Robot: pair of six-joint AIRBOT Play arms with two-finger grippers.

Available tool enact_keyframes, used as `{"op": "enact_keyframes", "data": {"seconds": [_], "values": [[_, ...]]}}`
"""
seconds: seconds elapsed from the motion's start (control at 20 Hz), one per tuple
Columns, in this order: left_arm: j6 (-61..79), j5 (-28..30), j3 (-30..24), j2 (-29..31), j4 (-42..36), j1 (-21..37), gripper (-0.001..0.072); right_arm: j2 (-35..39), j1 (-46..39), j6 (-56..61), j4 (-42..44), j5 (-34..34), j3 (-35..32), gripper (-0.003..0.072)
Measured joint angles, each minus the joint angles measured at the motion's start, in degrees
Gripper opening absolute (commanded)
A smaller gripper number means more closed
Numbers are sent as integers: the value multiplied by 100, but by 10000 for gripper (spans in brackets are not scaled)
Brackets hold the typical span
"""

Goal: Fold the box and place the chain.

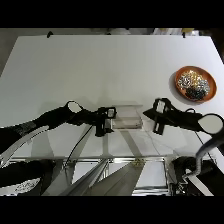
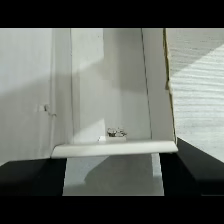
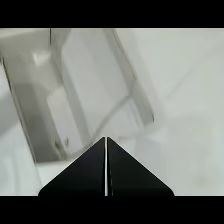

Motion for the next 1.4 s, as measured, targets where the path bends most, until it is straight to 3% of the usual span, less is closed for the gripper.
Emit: {"op": "enact_keyframes", "data": {"seconds": [0.05, 0.15, 0.2, 0.5, 0.65, 1.0, 1.4], "values": [[0, -4, 0, 0, 0, 0, 272, 118, 0, 20, -376, 164, 0, 29], [2, -4, 0, 0, 0, 0, 271, 199, 0, 7, -946, 452, 0, 248], [0, -4, 0, 0, 0, 0, 271, 170, 0, -57, -1126, 542, 0, 311], [0, -4, 0, 0, 0, 0, 271, -507, 192, -273, -1381, 522, 0, 286], [0, -4, 0, 0, 0, 0, 271, -933, 247, -560, -1008, 326, 0, 168], [0, -4, 0, 0, 2, 0, 271, -1814, 273, -1412, -282, 24, 2, 168], [4, -11, 0, 0, 7, 2, 271, -2258, 273, -1996, 682, -190, 2, 170]]}}
